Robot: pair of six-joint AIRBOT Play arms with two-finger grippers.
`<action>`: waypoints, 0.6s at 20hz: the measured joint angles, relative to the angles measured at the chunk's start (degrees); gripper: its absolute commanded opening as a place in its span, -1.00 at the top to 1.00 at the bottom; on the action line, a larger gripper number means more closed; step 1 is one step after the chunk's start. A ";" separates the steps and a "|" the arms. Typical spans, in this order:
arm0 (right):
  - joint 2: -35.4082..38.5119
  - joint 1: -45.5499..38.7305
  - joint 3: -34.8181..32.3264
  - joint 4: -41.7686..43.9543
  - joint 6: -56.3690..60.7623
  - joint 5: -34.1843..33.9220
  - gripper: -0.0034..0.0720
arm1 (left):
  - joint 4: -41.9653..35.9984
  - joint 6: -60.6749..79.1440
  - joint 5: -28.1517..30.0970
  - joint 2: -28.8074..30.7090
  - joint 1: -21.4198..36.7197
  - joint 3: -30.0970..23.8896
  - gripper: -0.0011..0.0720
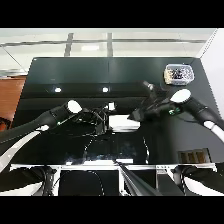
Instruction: Fold the box and place the chain.
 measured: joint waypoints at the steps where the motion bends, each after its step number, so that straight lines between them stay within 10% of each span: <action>1: 1.36 -2.40 1.05 -0.66 -0.09 2.75 0.87 | 0.02 0.00 0.02 0.00 0.00 0.00 -0.26; 3: 4.63 -8.07 2.60 -1.42 -0.24 5.88 0.87 | 1.09 -0.15 -0.39 0.22 0.07 0.31 -1.00; 12: 11.32 -27.61 3.89 -10.10 0.35 16.61 0.87 | 4.26 -6.25 -3.30 3.91 -2.60 7.61 -0.98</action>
